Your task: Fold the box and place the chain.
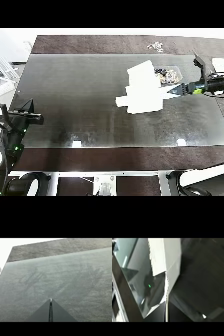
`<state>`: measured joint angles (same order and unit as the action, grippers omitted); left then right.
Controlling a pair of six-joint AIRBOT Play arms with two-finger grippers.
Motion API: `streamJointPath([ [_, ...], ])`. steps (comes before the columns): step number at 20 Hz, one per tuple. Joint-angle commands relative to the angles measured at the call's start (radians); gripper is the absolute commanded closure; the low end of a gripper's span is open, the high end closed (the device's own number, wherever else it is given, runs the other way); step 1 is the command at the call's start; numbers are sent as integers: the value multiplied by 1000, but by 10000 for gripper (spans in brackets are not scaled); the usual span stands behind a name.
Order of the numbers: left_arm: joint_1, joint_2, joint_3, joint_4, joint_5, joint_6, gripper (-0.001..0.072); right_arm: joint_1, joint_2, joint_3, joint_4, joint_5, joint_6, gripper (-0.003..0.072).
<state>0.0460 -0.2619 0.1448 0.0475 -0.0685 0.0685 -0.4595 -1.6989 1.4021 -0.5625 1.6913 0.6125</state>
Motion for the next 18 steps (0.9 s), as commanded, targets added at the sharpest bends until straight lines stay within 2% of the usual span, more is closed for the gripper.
streamJointPath([
  [1,0,0,0,0,0,0,688,111,138,-181,134,-195,-3,677],
  [3,0,0,0,0,0,0,688,200,161,-206,137,-243,-4,677],
  [8,0,0,0,0,0,0,688,367,152,-207,164,-470,16,676],
  [12,0,0,0,0,-2,0,688,398,87,-207,171,-534,87,676],
  [18,0,0,1,0,2,0,688,441,-68,-177,170,-521,97,676],
])
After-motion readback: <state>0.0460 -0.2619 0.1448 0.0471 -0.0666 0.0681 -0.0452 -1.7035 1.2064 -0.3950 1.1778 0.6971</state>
